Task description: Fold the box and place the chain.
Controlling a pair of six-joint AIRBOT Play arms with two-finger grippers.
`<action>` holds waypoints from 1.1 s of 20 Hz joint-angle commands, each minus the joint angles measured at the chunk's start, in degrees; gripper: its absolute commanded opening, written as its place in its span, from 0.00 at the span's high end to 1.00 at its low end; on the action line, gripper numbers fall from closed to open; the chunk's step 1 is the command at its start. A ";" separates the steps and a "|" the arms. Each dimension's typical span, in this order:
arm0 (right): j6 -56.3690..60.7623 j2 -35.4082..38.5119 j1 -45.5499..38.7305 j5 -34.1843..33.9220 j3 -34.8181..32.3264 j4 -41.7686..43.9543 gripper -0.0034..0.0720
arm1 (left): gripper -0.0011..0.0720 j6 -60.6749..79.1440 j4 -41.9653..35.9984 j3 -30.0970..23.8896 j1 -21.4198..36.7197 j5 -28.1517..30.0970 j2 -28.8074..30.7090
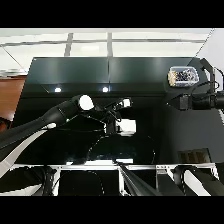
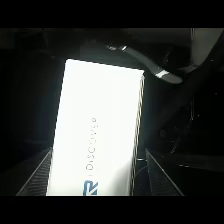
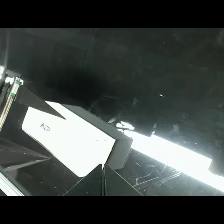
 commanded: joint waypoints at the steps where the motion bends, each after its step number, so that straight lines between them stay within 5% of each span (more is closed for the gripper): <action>1: 0.02 0.02 0.04 0.02 0.02 0.00 0.94 | 0.02 -0.24 0.44 0.07 -0.02 -0.92 -0.04; 15: 0.04 0.02 0.04 0.02 0.02 -0.02 0.94 | 0.02 -9.33 14.21 0.07 -6.58 6.51 -3.19; 16: 0.04 0.02 0.04 0.02 0.02 0.00 0.94 | 0.10 -9.51 14.25 0.13 -6.54 5.44 -2.86; 18: 0.04 0.02 0.04 0.00 0.02 -0.04 0.94 | 0.53 -15.10 17.31 1.88 -5.88 0.94 -2.34; 22: 0.09 0.02 0.04 -0.39 0.04 -0.02 0.94 | 0.56 -30.86 30.86 6.64 2.80 -6.54 -1.31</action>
